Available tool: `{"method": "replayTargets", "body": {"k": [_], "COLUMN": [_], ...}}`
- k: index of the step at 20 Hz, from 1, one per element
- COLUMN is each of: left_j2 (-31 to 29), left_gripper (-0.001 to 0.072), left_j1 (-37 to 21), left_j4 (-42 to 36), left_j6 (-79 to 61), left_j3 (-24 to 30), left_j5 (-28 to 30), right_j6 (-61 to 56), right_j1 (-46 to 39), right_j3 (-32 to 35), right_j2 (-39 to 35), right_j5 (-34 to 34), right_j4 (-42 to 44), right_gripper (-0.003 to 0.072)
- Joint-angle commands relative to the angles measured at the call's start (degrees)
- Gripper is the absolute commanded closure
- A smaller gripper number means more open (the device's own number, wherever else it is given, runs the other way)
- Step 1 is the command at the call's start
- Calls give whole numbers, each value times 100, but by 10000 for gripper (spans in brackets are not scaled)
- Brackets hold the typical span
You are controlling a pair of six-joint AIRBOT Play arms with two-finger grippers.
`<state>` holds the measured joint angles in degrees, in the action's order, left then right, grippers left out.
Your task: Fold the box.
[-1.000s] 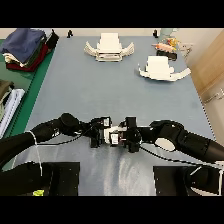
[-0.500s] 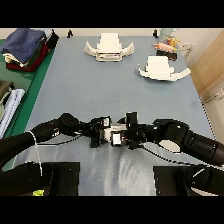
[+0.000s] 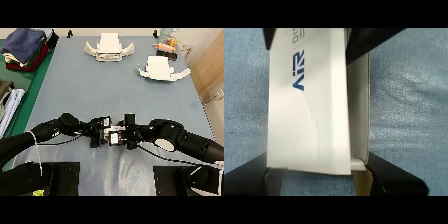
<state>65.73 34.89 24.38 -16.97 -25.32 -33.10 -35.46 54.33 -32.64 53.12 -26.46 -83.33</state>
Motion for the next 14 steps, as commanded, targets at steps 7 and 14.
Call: {"method": "replayTargets", "body": {"k": [7,14], "left_j2": [0,0], "left_gripper": [204,204], "left_j1": [2,2], "left_j4": [2,2], "left_j6": [-2,-2], "left_j3": [2,0], "left_j5": [0,-2], "right_j6": [168,-389], "right_j1": [20,11], "right_j3": [0,-2], "right_j2": [0,-557], "right_j5": [-459,-372], "right_j4": [647,1235], "right_gripper": [273,265]}}
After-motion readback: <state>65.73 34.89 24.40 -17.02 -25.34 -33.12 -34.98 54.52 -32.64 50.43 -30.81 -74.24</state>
